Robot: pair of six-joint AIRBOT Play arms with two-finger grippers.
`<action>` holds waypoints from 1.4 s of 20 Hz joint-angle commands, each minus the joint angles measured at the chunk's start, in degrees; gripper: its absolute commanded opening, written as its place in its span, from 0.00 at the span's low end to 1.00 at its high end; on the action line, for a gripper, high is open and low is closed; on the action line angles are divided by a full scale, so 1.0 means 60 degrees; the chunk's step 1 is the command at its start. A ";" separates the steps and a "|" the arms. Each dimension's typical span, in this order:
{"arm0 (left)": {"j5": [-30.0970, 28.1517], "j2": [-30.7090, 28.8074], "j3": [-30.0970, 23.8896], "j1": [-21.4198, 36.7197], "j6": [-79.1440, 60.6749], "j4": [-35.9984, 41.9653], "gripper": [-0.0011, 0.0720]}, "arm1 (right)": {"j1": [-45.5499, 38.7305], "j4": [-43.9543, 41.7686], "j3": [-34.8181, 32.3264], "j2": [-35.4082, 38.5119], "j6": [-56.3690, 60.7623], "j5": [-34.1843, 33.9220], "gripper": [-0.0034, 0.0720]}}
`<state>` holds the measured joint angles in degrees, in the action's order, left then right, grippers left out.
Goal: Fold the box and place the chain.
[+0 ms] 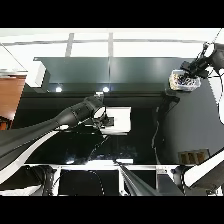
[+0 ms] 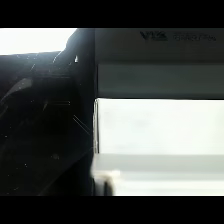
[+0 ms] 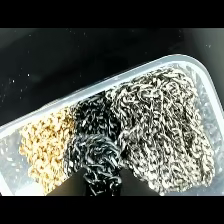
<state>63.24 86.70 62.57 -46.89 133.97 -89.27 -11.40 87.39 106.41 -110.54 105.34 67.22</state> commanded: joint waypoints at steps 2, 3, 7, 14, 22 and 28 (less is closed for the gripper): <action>0.0000 -0.0004 0.0000 0.0000 0.0004 -0.0007 0.05 | -0.0007 0.0317 0.0226 -0.0029 -0.0131 0.0397 0.21; 0.0004 -0.0004 0.0000 0.0000 0.0000 -0.0007 0.05 | -0.0007 0.0521 0.0226 -0.0069 -0.0127 0.0452 0.21; 0.0004 -0.0004 0.0000 0.0000 0.0004 -0.0007 0.05 | -0.0007 0.1020 0.0226 -0.0361 -0.0131 0.0583 0.21; 0.0000 -0.0004 0.0000 0.0000 0.0000 -0.0007 0.05 | 0.0004 0.0849 0.0233 -0.0481 -0.0331 0.0510 0.65; 0.0000 -0.0004 0.0000 0.0000 0.0000 -0.0004 0.05 | 0.0004 0.0160 0.0233 -0.0714 -0.0991 0.0361 0.12; -0.0007 -0.0004 0.0000 0.0000 0.0000 -0.0007 0.05 | -0.0004 0.0437 0.0259 0.0586 -0.1617 0.0291 0.06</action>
<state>63.26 86.70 62.57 -46.89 133.99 -89.30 -11.40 89.43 107.87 -110.65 98.24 69.28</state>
